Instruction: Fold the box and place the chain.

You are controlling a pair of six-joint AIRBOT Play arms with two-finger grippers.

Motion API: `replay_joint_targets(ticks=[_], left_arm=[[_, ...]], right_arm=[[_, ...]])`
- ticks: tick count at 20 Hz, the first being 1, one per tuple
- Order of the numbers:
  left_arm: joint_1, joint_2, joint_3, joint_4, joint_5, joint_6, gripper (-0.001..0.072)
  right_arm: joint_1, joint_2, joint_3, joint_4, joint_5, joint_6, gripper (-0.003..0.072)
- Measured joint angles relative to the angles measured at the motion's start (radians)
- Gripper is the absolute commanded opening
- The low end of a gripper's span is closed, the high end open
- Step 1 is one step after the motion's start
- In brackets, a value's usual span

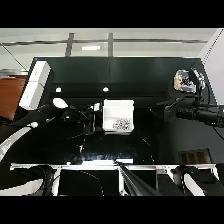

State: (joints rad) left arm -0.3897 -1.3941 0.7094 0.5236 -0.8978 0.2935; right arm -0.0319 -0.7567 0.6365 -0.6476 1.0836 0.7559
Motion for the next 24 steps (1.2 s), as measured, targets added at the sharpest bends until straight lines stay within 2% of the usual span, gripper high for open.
replay_joint_targets(ticks=[1, 2, 3, 4, 5, 8, 11, 17, 20, 24], left_arm=[[-0.005, 0.0, 0.0, 0.003, 0.005, -0.004, 0.0683], [-0.01, 0.0, 0.0, 0.008, 0.011, -0.006, 0.0591], [-0.015, 0.0, 0.0, 0.011, 0.019, -0.012, 0.0457], [-0.019, 0.0, 0.001, 0.014, 0.023, -0.017, 0.0402], [-0.022, 0.0, 0.001, 0.016, 0.027, -0.022, 0.0402], [-0.029, 0.0, 0.001, 0.023, 0.036, -0.031, 0.0402], [-0.032, 0.0, 0.001, 0.029, 0.043, -0.035, 0.0402], [-0.032, 0.0, 0.001, 0.034, 0.046, -0.038, 0.0402], [-0.032, 0.0, 0.001, 0.036, 0.048, -0.038, 0.0402], [-0.035, 0.0, 0.001, 0.038, 0.05, -0.038, 0.0402]], right_arm=[[0.0, 0.0, 0.0, 0.0, -0.005, 0.0, 0.0604], [0.0, 0.0, 0.0, 0.0, -0.009, 0.0, 0.0604], [0.0, 0.0, 0.0, 0.0, -0.013, 0.0, 0.0606], [0.0, 0.0, 0.0, 0.0, -0.017, 0.0, 0.0682], [0.0, 0.0, 0.0, -0.001, -0.02, 0.002, 0.0711], [0.024, -0.002, 0.001, -0.008, -0.05, 0.06, 0.071], [0.08, -0.047, 0.032, -0.01, -0.144, 0.141, 0.0708], [0.199, -0.384, 0.276, -0.04, -0.245, 0.209, 0.0702], [0.236, -0.528, 0.356, -0.054, -0.207, 0.131, 0.0701], [0.261, -0.603, 0.394, -0.063, -0.08, -0.077, 0.0701]])
